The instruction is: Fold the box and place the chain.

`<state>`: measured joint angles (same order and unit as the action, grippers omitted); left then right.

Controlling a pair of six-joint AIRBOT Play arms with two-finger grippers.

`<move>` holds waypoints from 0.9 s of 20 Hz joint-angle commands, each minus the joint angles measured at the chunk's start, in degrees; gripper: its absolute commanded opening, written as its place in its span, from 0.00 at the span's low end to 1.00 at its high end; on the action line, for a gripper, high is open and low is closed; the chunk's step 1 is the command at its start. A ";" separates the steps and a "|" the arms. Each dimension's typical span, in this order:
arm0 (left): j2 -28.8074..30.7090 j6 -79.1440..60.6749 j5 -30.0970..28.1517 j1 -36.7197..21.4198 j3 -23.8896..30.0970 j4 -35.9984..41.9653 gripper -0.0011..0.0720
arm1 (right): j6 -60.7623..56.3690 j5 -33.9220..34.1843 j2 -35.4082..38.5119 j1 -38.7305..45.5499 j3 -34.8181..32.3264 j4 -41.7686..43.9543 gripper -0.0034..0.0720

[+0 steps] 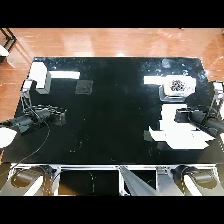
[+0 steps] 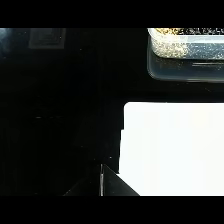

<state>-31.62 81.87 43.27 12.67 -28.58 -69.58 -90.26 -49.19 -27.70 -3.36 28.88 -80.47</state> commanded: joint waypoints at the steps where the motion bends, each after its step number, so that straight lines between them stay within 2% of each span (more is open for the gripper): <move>1: 0.04 0.00 -0.02 0.02 0.02 -0.02 0.04 | 0.00 -0.02 0.07 0.04 -0.02 0.02 0.07; 15: 0.04 0.00 -0.02 0.02 0.02 -0.02 0.04 | -0.02 0.07 0.07 0.02 -0.02 0.13 0.07; 18: 0.04 0.00 -0.02 0.02 0.02 -0.02 0.04 | 0.00 1.75 0.07 0.02 -0.02 0.07 0.07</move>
